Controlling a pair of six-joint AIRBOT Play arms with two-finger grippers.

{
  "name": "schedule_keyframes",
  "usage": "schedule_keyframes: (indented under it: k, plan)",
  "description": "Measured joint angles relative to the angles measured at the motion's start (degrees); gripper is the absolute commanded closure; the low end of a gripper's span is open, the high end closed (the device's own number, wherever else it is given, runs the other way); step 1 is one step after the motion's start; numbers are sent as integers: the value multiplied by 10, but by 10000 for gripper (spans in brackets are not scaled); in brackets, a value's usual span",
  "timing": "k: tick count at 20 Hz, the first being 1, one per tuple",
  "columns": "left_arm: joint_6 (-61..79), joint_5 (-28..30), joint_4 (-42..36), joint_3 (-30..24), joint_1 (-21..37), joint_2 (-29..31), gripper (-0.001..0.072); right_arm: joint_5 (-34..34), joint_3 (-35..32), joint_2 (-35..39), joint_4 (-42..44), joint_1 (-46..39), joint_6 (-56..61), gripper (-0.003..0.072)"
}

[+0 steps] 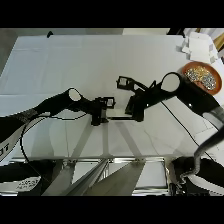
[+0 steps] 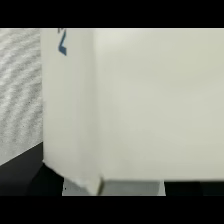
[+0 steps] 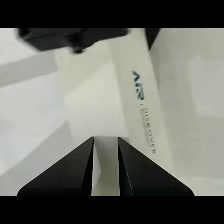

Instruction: Fold the box and place the chain.

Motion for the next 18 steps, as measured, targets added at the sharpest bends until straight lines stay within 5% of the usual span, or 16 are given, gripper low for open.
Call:
schedule_keyframes:
  k: [8,18]
  plan:
    - [0,0,0,0,0,0,700,-99,-44,26,-40,23,-44,508]
    - [-1,0,0,0,0,0,700,-119,-58,28,-64,25,-49,592]
